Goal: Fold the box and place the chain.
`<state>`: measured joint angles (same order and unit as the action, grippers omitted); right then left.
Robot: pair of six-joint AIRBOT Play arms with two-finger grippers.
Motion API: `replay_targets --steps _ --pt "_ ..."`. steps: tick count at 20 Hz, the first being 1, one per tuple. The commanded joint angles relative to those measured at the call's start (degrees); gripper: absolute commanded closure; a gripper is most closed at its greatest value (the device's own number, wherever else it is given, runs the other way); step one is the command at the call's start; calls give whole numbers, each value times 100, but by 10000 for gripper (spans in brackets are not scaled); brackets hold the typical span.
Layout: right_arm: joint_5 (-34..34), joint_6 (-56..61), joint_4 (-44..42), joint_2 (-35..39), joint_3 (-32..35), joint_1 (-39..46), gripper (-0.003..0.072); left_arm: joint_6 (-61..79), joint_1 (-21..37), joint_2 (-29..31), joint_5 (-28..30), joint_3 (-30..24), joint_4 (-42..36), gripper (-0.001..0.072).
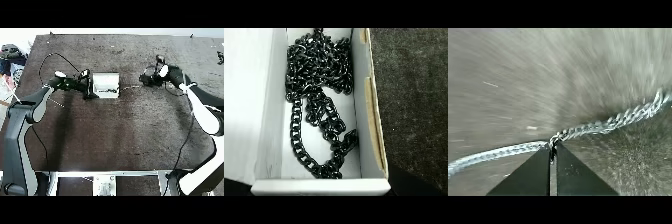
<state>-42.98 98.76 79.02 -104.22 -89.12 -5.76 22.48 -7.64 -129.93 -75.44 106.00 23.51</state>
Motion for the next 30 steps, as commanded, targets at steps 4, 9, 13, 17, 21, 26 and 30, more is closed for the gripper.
replay_targets --steps 4,9,13,17,21,26,30 --pt "-428 -568 31 1211 -7 -752 677 2 7 -2 0 7 2 263" --pt "-334 -774 35 2024 -9 -1556 677 2 7 -2 0 7 2 263" --pt "17 -774 48 2363 -9 -1998 676 2 7 -2 0 7 2 263" --pt "479 -765 22 2382 -15 -2396 677 2 7 -2 0 7 2 263" --pt "898 -765 24 2269 -13 -2726 676 2 7 -2 0 7 2 263" --pt "828 -752 33 1956 4 -2750 676 2 7 -2 0 7 2 263" --pt "822 -752 26 1582 11 -2750 676 2 7 -2 0 7 2 263"
